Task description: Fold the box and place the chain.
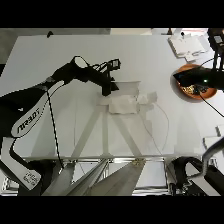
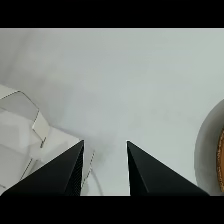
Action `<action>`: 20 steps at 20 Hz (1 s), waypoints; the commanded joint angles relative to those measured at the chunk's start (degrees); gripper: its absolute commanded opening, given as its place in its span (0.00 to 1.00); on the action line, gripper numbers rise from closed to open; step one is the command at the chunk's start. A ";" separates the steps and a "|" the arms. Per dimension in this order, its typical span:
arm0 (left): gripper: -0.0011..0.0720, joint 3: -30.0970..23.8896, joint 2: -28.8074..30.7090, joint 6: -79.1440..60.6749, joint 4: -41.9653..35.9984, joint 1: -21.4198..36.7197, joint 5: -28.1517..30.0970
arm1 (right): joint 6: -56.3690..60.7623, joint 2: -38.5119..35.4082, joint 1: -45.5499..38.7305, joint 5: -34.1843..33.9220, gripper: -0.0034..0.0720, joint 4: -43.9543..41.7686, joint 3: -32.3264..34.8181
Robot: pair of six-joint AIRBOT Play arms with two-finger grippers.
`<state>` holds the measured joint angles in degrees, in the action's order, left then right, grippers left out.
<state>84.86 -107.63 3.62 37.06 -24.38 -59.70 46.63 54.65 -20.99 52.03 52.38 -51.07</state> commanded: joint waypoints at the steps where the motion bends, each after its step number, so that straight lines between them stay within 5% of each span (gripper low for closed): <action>1: 0.02 -0.02 -1.33 -0.20 0.07 -0.11 1.40 | 0.00 -0.04 -0.02 0.07 0.44 -0.02 0.00; 9: 0.03 -0.02 -1.81 -0.17 0.22 -0.11 1.20 | -1.57 0.00 -0.02 1.73 0.44 -0.50 0.00; 13: 0.03 -0.02 -1.81 -0.17 0.22 -0.11 1.20 | -15.43 0.00 0.96 12.87 0.44 -5.66 0.00; 14: 0.03 -0.02 -1.81 -0.17 0.22 -0.11 1.20 | -19.06 -0.02 2.03 15.19 0.48 -7.04 0.00; 16: 0.03 -0.02 -1.81 -0.17 0.22 -0.11 1.20 | -24.04 0.00 5.46 16.81 0.99 -8.28 0.00; 20: 0.03 -0.02 -1.81 -0.17 0.22 -0.11 1.20 | -29.33 0.00 14.40 17.97 0.99 -2.51 0.00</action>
<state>84.86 -109.40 3.44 37.19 -24.45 -58.48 23.07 54.63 -11.90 67.66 46.72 -51.07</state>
